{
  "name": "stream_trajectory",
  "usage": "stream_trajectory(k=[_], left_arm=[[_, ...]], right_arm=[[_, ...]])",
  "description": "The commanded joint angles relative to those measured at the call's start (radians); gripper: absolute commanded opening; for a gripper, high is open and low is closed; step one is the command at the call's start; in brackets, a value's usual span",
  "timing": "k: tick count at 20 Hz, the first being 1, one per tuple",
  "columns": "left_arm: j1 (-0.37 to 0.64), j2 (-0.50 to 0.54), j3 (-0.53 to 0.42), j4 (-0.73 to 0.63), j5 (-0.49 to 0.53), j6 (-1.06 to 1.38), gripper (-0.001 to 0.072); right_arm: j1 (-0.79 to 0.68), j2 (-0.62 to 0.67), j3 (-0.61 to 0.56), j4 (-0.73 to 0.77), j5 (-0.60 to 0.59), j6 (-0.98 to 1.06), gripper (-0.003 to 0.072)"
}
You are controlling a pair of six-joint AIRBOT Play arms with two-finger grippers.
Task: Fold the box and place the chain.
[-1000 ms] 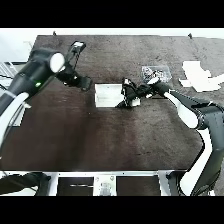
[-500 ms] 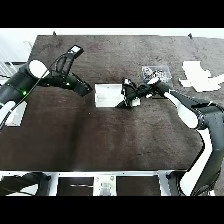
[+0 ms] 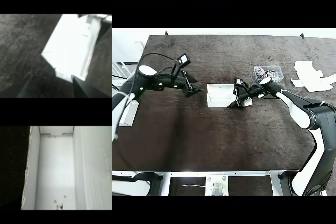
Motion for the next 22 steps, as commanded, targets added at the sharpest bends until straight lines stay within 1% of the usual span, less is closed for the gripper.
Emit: stream_trajectory(k=[1, 3, 4, 5, 8, 10, 11, 12, 20, 22], left_arm=[[0.024, -0.198, 0.103, -0.071, -0.102, 0.186, 0.0567], [0.024, -0.274, 0.155, -0.071, -0.140, 0.234, 0.0569], [0.024, -0.287, 0.156, -0.071, -0.145, 0.299, 0.0569], [0.024, -0.293, 0.156, -0.070, -0.144, 0.347, 0.0567], [0.024, -0.292, 0.157, -0.070, -0.129, 0.361, 0.0567], [0.024, -0.293, 0.156, -0.080, -0.184, 0.377, 0.0568], [0.024, -0.295, 0.156, -0.084, -0.217, 0.428, 0.0576], [0.024, -0.299, 0.156, -0.093, -0.237, 0.464, 0.0720], [0.024, -0.320, 0.156, -0.092, -0.250, 0.493, 0.0720], [0.024, -0.329, 0.156, -0.092, -0.267, 0.493, 0.0720]], right_arm=[[0.001, 0.000, 0.000, 0.000, 0.000, 0.000, 0.0583], [0.001, 0.000, 0.000, 0.000, 0.000, 0.000, 0.0583], [0.001, 0.000, 0.000, 0.000, 0.000, 0.000, 0.0583], [0.001, 0.000, 0.000, 0.000, 0.000, 0.000, 0.0583], [0.001, 0.000, 0.000, 0.000, 0.000, 0.000, 0.0583], [0.001, 0.000, 0.000, 0.000, 0.000, 0.000, 0.0583], [0.001, 0.000, 0.000, 0.000, 0.000, 0.000, 0.0583], [0.001, 0.000, 0.000, 0.000, 0.000, 0.000, 0.0583], [0.001, 0.000, 0.000, 0.000, 0.000, 0.000, 0.0583], [0.001, 0.000, 0.000, 0.000, 0.000, 0.000, 0.0583]])
